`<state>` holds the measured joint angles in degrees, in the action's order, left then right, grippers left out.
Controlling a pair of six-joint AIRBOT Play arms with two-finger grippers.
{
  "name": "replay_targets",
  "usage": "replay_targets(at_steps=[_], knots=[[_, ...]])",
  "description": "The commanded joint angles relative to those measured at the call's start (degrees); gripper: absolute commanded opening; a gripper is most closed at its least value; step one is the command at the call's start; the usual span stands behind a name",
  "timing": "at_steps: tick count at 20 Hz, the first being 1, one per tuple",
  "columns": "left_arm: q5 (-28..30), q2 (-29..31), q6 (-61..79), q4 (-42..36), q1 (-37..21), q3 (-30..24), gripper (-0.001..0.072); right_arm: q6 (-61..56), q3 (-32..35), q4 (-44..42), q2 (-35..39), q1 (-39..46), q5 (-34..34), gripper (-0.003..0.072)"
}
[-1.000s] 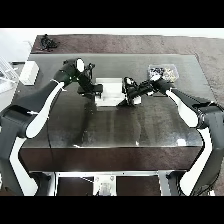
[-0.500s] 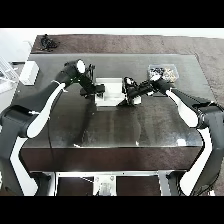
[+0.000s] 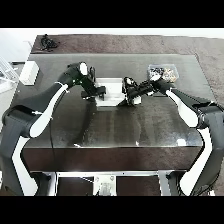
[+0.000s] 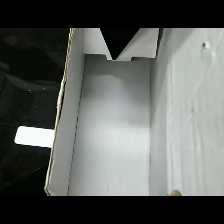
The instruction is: Fold the box and place the chain.
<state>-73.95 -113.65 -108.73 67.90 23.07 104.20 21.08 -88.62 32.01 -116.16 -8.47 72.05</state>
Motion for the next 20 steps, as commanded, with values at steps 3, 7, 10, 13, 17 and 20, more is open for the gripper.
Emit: replay_targets(at_steps=[3,7,10,13,17,20], knots=[[-0.11,-0.11,-0.79,0.76,0.15,-0.02,0.0170,0.00,0.00,-0.02,0.00,-0.02,0.00,0.0584],[-0.79,-0.11,-0.74,0.74,0.17,0.39,0.0122,-0.02,0.00,-0.02,0.00,-0.02,0.00,0.0584],[-0.72,-0.11,-0.42,2.21,0.87,0.76,0.0020,0.00,0.00,-0.02,0.00,-0.02,0.00,0.0584],[-0.70,-0.11,-0.37,3.06,1.51,0.87,0.0020,-0.02,0.00,-0.02,0.00,-0.02,0.00,0.0584],[-0.79,-0.09,-0.33,2.99,1.51,0.98,0.0021,-0.02,0.00,-0.02,0.00,-0.02,0.00,0.0584],[-1.51,-0.09,-0.28,3.04,1.40,1.29,0.0468,0.00,0.00,-0.02,0.00,-0.02,0.00,0.0584]])
